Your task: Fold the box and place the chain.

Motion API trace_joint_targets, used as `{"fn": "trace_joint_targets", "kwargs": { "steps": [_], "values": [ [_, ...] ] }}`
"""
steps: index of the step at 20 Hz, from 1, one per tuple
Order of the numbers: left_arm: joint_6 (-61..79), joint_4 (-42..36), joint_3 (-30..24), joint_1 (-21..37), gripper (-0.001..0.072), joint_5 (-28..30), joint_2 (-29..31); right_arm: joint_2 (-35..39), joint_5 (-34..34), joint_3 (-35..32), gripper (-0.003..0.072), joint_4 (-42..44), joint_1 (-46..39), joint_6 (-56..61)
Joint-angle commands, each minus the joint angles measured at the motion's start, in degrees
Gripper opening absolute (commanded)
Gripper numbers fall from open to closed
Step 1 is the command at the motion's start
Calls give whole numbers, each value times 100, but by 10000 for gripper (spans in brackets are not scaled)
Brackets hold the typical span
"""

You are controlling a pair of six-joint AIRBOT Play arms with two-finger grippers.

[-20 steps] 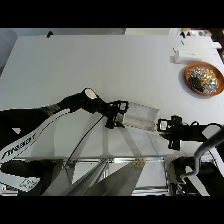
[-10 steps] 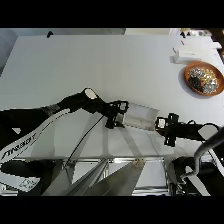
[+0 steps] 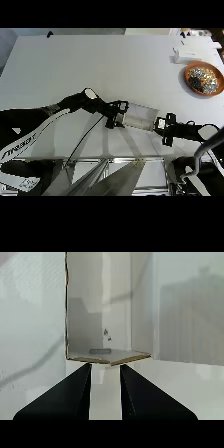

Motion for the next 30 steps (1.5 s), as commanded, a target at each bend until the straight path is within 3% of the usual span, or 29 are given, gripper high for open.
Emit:
{"fn": "trace_joint_targets", "kwargs": {
  "steps": [1,11,15,18,20,24,26,27,30],
  "values": [
    [0,0,0,2,209,2,4,-4,-87,-22,181,256,7,-76],
    [0,0,-2,2,209,0,2,-9,-284,-136,194,767,4,-208],
    [0,0,0,2,209,0,4,-81,-599,-243,295,1040,7,-208],
    [2,0,0,2,209,0,4,-146,-608,-243,308,1051,4,-210],
    [2,0,0,2,209,2,4,-210,-608,-243,466,1132,7,-208],
    [0,0,0,2,209,2,4,-299,-612,-243,485,1250,7,-205],
    [0,0,0,2,209,2,4,-297,-614,-243,472,1250,7,-201],
    [2,0,-2,2,209,2,2,-291,-599,-243,403,1248,4,-177],
    [0,0,-2,2,209,2,4,-101,-446,-243,24,1119,4,254]
  ]
}}
